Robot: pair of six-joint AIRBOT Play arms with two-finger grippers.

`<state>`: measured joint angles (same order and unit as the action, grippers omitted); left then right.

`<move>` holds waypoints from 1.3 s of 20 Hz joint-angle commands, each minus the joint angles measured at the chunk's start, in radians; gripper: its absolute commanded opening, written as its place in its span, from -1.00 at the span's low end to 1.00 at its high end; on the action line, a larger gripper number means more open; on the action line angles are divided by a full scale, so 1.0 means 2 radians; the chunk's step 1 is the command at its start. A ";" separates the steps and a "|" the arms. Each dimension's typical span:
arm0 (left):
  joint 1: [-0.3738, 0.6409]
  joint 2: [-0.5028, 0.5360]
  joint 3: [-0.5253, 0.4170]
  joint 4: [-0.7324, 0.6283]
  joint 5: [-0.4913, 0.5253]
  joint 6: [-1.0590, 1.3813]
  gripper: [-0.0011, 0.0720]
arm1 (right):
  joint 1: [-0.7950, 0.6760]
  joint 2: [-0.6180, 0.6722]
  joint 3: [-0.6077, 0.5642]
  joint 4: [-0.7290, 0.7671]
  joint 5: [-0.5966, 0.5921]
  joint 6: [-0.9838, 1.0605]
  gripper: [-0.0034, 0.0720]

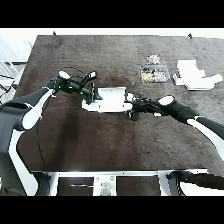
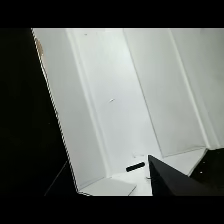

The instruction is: Fold the box and place the chain.

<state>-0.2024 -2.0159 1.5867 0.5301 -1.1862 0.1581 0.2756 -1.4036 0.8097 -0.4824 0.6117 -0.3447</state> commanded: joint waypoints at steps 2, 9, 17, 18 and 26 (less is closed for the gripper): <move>0.000 0.000 0.000 0.000 0.000 0.000 -0.92 | -0.014 -0.001 0.031 0.002 0.029 0.003 0.63; 0.000 0.000 0.000 0.000 0.000 0.000 -0.92 | -0.046 -0.040 0.062 0.000 0.101 0.015 0.74; 0.000 0.000 0.000 0.000 0.000 0.000 -0.92 | -0.057 -0.055 0.073 0.002 0.091 0.013 0.93; 0.000 0.000 0.000 0.000 0.000 0.000 -0.92 | -0.059 -0.056 0.077 0.002 0.091 0.013 0.93; 0.000 0.000 0.000 0.000 0.000 0.000 -0.92 | -0.080 -0.101 0.131 0.000 0.165 0.013 0.93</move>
